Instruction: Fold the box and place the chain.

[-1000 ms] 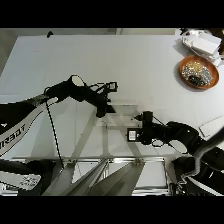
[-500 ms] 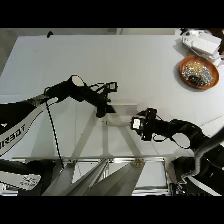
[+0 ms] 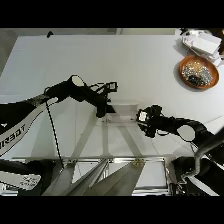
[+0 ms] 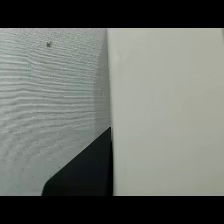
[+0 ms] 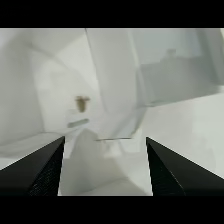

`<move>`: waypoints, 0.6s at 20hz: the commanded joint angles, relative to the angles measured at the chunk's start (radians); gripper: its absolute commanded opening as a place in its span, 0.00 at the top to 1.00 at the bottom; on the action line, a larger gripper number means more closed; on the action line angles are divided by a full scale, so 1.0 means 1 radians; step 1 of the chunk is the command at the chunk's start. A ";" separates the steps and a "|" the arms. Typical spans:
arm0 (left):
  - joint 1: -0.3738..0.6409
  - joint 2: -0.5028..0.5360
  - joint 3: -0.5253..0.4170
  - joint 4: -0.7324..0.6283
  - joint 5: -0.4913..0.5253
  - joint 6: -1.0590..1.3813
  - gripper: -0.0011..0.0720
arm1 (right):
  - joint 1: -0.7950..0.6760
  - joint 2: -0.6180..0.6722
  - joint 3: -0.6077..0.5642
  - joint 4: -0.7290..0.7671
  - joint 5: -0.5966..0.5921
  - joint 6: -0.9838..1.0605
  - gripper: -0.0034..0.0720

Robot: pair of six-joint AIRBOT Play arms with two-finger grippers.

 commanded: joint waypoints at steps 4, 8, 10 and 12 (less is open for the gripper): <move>0.000 0.001 0.001 0.000 0.002 0.000 0.97 | -0.059 -0.037 0.000 0.164 0.050 -0.192 0.22; 0.000 0.001 0.001 0.000 0.002 0.000 0.97 | -0.016 0.006 -0.007 0.005 0.103 -0.201 0.22; 0.000 0.001 0.001 0.000 0.002 0.000 0.97 | 0.021 0.068 -0.046 -0.013 0.071 -0.201 0.22; 0.000 0.001 0.001 0.000 0.002 0.000 0.97 | 0.068 0.132 -0.112 -0.039 0.045 -0.200 0.22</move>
